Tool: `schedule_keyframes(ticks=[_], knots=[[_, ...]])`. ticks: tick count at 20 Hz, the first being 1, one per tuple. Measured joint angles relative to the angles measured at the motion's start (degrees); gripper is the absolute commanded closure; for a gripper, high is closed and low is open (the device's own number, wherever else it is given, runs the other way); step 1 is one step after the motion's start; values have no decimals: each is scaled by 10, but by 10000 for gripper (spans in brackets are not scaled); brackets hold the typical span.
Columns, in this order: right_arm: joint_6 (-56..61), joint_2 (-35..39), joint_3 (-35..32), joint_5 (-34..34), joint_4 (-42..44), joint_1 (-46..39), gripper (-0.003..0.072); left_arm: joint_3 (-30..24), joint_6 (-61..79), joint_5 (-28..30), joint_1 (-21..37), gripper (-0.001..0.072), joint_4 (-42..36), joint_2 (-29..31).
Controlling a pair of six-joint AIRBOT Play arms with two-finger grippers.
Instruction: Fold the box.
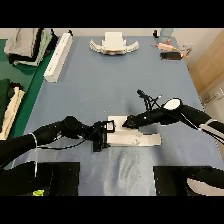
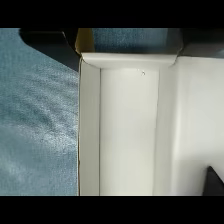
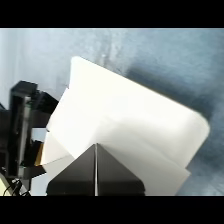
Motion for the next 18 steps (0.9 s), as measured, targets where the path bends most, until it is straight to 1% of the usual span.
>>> schedule_keyframes(ticks=[5,11,15,18], knots=[[-14,-37,11,-9,-20,6,681,0,1,1,0,301,0,0],[-24,-42,16,-2,-25,6,681,0,3,1,0,301,1,0],[-34,-24,29,12,-24,7,682,0,3,-1,0,301,2,0],[-53,14,40,17,-19,7,682,0,3,2,0,301,1,0]])
